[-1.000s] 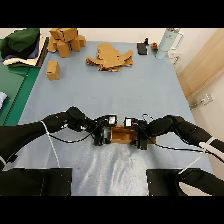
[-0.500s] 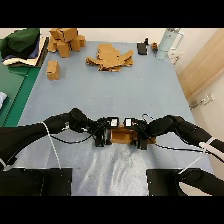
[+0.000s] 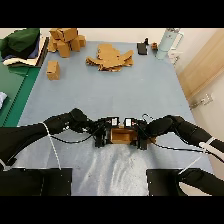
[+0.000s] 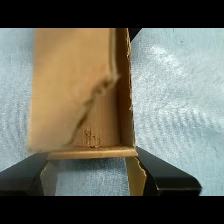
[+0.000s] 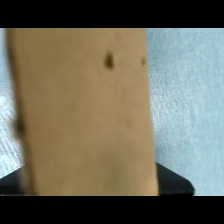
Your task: Fold the box.
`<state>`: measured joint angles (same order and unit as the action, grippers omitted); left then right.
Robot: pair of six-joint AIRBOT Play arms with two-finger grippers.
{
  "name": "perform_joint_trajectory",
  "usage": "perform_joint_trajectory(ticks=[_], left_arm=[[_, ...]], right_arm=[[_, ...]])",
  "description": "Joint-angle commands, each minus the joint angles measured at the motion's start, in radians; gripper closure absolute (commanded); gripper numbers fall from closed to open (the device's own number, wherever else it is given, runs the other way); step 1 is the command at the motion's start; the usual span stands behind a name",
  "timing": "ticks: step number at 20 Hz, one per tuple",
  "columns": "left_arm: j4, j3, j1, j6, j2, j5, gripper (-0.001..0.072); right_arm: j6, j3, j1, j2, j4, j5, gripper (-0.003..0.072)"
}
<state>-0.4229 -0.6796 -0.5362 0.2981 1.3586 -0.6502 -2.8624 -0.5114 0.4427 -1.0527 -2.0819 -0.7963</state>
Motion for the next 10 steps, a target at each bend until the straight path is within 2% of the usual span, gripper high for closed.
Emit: perform_joint_trajectory(ticks=[1,2,7,10], left_arm=[[-0.008,0.000,0.000,-0.004,-0.001,-0.013,0.0196],[-0.008,0.000,0.000,-0.003,-0.001,-0.013,-0.0003],[-0.003,0.000,-0.001,-0.004,-0.016,-0.011,-0.0011],[0.011,0.000,0.000,-0.029,-0.026,0.028,-0.0011]], right_arm=[[0.001,0.000,0.000,0.000,0.000,0.002,0.0177],[0.001,0.000,0.000,0.000,0.000,0.002,0.0177],[0.001,0.000,0.000,0.000,0.000,0.002,0.0177],[0.001,0.000,0.000,0.000,0.000,0.002,0.0177]])
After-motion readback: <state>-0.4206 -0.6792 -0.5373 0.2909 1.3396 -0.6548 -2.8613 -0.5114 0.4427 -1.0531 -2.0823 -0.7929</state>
